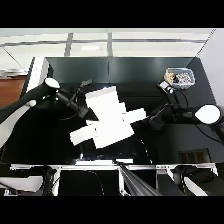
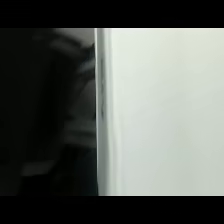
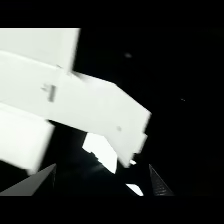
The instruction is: Fold the box and place the chain.
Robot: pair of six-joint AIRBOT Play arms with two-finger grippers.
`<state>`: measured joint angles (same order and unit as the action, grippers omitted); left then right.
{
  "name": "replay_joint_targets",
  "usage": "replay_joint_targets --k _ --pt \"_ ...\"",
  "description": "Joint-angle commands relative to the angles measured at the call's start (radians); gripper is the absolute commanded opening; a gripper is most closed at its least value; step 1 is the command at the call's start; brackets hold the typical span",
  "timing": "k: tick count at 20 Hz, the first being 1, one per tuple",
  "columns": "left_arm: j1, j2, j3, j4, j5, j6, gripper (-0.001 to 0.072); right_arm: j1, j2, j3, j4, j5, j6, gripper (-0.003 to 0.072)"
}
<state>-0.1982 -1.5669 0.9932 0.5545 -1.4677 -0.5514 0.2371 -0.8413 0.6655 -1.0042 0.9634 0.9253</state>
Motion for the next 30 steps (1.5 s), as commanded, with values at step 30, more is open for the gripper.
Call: replay_joint_targets --k 30 --pt "-0.234 0.118 -0.157 0.164 0.679 0.712 0.0025 0.279 -0.220 -0.195 0.175 -0.380 -0.740 0.0711"
